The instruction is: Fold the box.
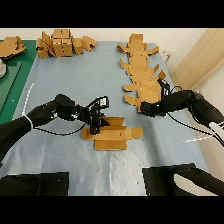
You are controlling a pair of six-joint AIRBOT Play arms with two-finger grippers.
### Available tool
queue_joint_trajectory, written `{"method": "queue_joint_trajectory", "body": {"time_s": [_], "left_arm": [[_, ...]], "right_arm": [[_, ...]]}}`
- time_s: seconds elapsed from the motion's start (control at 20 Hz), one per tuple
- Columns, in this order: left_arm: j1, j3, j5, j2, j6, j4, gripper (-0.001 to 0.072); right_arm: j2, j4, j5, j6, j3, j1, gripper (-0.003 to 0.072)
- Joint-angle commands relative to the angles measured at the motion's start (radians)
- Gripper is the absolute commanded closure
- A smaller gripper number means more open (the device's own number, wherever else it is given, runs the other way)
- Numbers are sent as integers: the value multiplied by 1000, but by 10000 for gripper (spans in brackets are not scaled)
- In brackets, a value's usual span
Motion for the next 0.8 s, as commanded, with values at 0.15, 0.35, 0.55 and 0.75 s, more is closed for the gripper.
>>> {"method": "queue_joint_trajectory", "body": {"time_s": [0.15, 0.35, 0.55, 0.75], "left_arm": [[2, 1, 7, -14, -12, -1, 697], [13, 1, 6, -14, -51, -8, 697], [37, 0, -12, -14, -55, -45, 697], [37, 0, -12, -16, -50, -43, 697]], "right_arm": [[-2, 6, -11, -11, -1, 1, 684], [-3, 5, -12, -11, -1, 1, 684], [-3, 6, -12, -11, -1, 1, 684], [-3, 9, -11, -12, -1, 1, 683]]}}
